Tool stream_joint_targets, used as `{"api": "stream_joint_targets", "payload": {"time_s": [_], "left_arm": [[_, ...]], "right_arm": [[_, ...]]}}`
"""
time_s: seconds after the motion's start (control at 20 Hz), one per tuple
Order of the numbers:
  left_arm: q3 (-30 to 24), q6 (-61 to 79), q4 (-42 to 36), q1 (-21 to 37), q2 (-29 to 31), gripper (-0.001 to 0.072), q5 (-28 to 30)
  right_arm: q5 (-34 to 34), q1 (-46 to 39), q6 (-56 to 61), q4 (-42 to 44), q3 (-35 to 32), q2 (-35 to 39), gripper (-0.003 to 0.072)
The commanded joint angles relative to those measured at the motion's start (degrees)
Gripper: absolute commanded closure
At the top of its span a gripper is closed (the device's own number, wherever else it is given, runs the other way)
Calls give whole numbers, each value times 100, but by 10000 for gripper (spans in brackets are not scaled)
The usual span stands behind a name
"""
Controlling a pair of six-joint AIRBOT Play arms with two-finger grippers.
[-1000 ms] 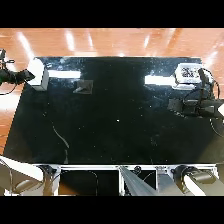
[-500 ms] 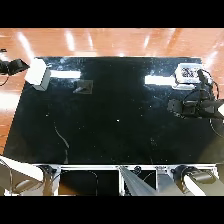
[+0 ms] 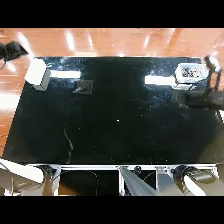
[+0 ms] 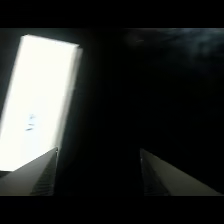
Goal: Fold the box and place the chain.
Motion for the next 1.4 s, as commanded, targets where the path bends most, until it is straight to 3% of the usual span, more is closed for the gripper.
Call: {"api": "stream_joint_targets", "payload": {"time_s": [0.0,0.1,0.15,0.2,0.25,0.3,0.4,0.5,0.65,0.8,1.35], "left_arm": [[-251,-407,-459,-951,984,332,-367],[-1014,-372,-153,-1786,1832,376,-372],[-1633,-411,129,-2173,2354,466,-229],[-2343,-444,330,-2492,2883,489,-11],[-3239,-455,450,-2809,3482,624,306],[-4120,-446,553,-3077,4022,690,647],[-5766,-798,1014,-3543,4916,691,1515],[-6629,-1436,1655,-3727,5316,691,1808],[-6590,-1537,1851,-3633,5313,689,1733],[-6371,-1521,1853,-3602,5313,688,1853],[-6373,-1523,1849,-3602,4992,688,1888]], "right_arm": [[2,317,-326,-365,1300,-573,648],[133,704,-343,-942,2094,-1156,647],[142,772,-341,-1198,2277,-1360,647],[155,750,-308,-1296,2299,-1456,647],[334,664,-219,-1390,2291,-1537,647],[516,546,-118,-1397,2214,-1567,647],[610,321,4,-1379,1816,-1554,647],[492,223,105,-1379,1233,-1554,648],[577,212,107,-1379,697,-1554,648],[772,212,107,-1379,688,-1554,648],[763,212,107,-1379,688,-1554,648]]}}
